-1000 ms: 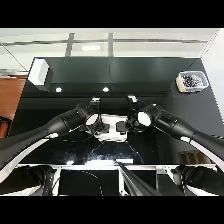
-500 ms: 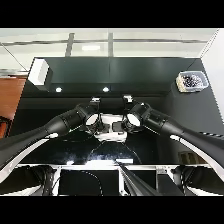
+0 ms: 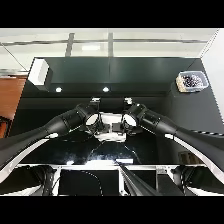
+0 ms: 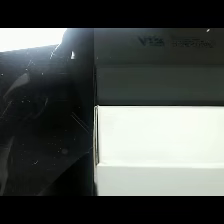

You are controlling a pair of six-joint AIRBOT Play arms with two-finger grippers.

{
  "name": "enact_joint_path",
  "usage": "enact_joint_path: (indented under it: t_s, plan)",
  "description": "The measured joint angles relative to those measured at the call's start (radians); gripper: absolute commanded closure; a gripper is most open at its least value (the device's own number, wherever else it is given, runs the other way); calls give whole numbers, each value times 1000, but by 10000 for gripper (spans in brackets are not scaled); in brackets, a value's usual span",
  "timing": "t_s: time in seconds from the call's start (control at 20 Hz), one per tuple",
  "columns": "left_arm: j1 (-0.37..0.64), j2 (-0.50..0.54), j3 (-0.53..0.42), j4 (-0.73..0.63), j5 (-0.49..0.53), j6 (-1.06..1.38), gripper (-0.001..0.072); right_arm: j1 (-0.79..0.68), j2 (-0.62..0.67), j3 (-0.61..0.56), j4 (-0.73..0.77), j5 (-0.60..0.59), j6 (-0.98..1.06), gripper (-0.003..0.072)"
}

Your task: Fold the box and place the chain.

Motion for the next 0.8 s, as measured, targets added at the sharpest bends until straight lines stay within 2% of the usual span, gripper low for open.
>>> enact_joint_path:
  t_s: [0.45, 0.5, 0.55, 0.6, 0.65, 0.8]
  plan:
    - [0, 0, 0, 0, 0, 0, 683, 0, -15, 0, -7, 5, 24, 383]
    - [0, 0, 0, 0, 0, 0, 683, 0, -19, 0, -10, 6, 26, 555]
    - [0, 0, 0, 0, 0, 0, 683, 0, -23, 0, -10, 5, 26, 632]
    - [0, 0, 0, 1, 0, -2, 683, 0, -25, 0, -14, 5, 29, 639]
    - [0, 0, 0, -1, 0, -3, 683, 0, -26, 1, -13, 4, 32, 679]
    - [0, 0, 0, -1, -1, -3, 683, 0, -29, 1, -10, 1, 34, 679]
